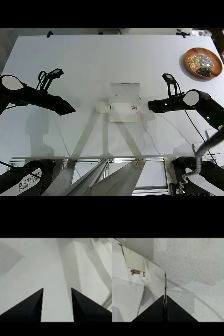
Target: Fold the box and place the chain.
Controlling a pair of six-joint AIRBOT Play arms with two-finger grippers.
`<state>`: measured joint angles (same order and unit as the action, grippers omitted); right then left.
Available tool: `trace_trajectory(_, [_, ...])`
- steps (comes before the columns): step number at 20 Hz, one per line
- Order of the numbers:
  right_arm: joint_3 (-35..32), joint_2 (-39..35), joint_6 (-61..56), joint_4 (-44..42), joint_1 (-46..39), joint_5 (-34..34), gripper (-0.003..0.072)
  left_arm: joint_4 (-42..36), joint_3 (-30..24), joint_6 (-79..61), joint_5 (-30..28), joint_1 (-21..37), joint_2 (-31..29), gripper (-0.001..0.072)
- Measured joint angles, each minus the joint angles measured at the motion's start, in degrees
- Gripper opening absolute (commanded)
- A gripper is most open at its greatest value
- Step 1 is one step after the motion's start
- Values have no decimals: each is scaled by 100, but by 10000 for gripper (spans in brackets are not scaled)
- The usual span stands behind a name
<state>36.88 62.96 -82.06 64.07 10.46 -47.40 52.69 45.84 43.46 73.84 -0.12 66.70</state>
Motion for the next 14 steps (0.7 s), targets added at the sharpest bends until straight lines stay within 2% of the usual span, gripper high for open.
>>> trace_trajectory(2, [0, 0, 0, 0, 0, -2, 13, -81, 0, -127, 184, 0, 0, 399])
trace_trajectory(4, [0, 0, 2, -2, 0, -4, 13, -131, 0, -210, 282, -15, 0, 594])
trace_trajectory(5, [0, 0, 2, -2, 0, -7, 13, -122, 0, -254, 302, -46, 0, 664])
trace_trajectory(6, [0, 0, 2, -2, 0, -9, 13, -94, 0, -304, 299, -114, 0, 698])
trace_trajectory(10, [0, 0, 4, -2, 0, -22, 13, 146, 0, -901, 142, -848, 0, 699])
trace_trajectory(14, [0, 0, 4, -2, 0, -96, 13, 651, 0, -1639, -584, -2079, 0, 699])
